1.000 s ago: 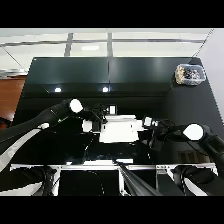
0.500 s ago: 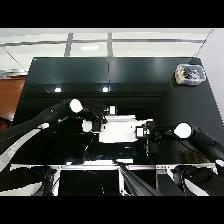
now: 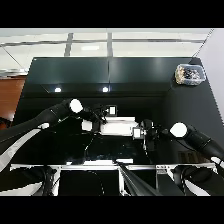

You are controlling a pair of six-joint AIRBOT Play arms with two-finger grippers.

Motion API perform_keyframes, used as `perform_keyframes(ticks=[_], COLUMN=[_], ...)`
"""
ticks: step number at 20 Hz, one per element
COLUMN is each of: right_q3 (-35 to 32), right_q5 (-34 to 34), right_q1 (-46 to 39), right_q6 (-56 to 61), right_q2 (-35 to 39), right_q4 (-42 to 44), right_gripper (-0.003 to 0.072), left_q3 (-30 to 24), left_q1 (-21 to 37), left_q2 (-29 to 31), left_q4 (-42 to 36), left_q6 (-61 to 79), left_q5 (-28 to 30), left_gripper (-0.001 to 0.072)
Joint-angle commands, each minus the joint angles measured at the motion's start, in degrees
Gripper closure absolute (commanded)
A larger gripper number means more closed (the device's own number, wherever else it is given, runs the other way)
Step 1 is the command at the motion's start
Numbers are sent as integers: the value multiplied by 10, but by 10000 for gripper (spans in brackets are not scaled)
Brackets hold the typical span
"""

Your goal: Fold the box and place the chain.

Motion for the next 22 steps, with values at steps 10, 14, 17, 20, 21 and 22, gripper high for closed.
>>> perform_keyframes(ticks=[10, 14, 17, 20, 21, 22], right_q3=[27, 27, 19, 18, 18, 19], right_q5=[62, 56, 14, -2, -10, -14], right_q1=[-11, -10, -1, 29, 35, 35], right_q6=[2, 2, -7, -7, -7, -7], right_q2=[-2, -2, -3, -10, -12, -12], right_q4=[-12, 18, 51, 51, 51, 51], right_gripper=[-22, -21, -21, -21, -16, -16], left_q3=[0, 0, 0, 0, 0, 0], left_q1=[0, 0, 0, 0, 0, 0], left_q2=[0, 0, 0, 0, 0, 0], left_q4=[-2, -2, -2, -2, -2, -2], left_q6=[-1, -1, -1, -1, -1, -1], left_q5=[4, 4, 4, 4, 4, 4], left_gripper=[684, 684, 684, 684, 684, 684])
